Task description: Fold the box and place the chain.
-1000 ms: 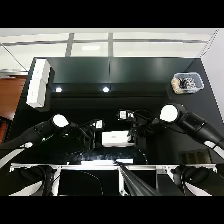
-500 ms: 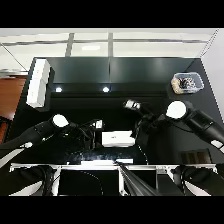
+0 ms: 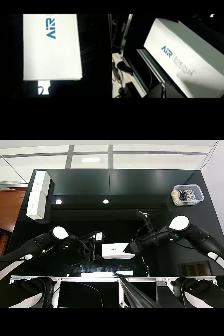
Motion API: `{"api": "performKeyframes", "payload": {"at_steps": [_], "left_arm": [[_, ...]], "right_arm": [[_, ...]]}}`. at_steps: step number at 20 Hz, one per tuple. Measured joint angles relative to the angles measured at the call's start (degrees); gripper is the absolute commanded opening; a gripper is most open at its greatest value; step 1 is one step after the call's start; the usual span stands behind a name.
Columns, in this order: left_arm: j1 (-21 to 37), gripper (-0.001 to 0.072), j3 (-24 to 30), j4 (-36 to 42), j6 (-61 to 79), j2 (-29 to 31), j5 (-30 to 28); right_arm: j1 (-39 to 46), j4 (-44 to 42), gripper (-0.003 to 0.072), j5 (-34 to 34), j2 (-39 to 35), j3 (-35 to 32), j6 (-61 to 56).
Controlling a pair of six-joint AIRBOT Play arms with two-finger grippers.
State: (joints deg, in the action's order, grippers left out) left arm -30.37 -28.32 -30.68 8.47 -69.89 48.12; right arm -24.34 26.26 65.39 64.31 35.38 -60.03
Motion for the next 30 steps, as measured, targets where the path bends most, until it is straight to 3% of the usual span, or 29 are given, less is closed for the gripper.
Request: {"api": "performKeyframes", "payload": {"at_steps": [9, 19, 20, 21, 22, 26, 30], "left_arm": [[0.0, 0.0401, 0.0, -0.2, 0.2, 0.0, -0.1], [0.0, 0.0411, 0.0, 0.1, -0.6, -0.1, 0.0], [0.0, 0.043, 0.0, 0.1, -0.8, -0.1, 0.0], [0.0, 0.0628, 0.0, 0.1, -1.0, 0.0, 0.0], [0.0, 0.0719, 0.0, 0.0, -1.4, 0.1, 0.0], [0.1, 0.072, 0.0, -2.7, -7.5, 2.5, 0.4], [0.2, 0.072, 0.0, -13.2, -18.0, 9.0, 3.3]], "right_arm": [[-3.2, -4.5, 0.0044, -6.3, 6.8, -1.1, -0.3], [-2.3, -2.8, 0.0045, -5.7, 7.8, 0.6, 1.9], [-1.1, -2.4, 0.0045, -4.9, 7.1, 1.4, 2.2], [0.4, -2.8, 0.0045, -2.7, 6.1, 2.3, 2.4], [2.3, -3.0, 0.0045, -0.7, 4.9, 3.2, 2.6], [12.6, -3.0, 0.0045, 5.1, -1.3, 5.6, 3.0], [22.4, -1.7, 0.0045, 8.4, -5.6, 6.2, 3.1]]}}
